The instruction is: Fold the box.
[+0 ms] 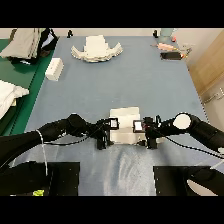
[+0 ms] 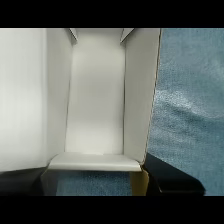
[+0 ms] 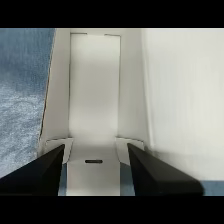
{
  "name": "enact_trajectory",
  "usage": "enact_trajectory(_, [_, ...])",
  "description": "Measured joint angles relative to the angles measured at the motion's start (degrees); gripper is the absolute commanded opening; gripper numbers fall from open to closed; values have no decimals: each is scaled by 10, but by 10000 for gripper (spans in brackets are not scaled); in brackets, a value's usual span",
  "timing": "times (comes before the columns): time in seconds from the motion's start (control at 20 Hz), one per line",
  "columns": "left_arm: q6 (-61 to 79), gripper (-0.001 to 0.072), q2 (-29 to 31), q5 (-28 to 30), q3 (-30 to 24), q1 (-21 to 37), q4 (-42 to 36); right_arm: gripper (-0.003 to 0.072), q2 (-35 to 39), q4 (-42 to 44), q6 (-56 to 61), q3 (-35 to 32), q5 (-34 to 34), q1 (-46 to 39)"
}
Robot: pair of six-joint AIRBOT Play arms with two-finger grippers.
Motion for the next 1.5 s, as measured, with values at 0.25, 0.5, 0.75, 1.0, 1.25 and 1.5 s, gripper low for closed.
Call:
enact_trajectory(0.25, [0,509,0,0,0,0,0,527,-1,-7,24,0,-7,5])
enact_trajectory(0.5, [-2,509,0,0,0,0,-1,2,31,-109,204,12,5,7])
enact_trajectory(0.75, [-1,509,0,0,0,0,-1,1,76,-357,591,56,54,-4])
enact_trajectory(1.0, [0,509,0,0,0,0,-1,1,78,-466,925,60,154,-103])
enact_trajectory(1.25, [0,509,0,0,0,0,0,1,24,-339,928,28,167,-177])
enact_trajectory(1.5, [0,509,0,0,0,0,0,1,5,-171,838,19,170,-194])
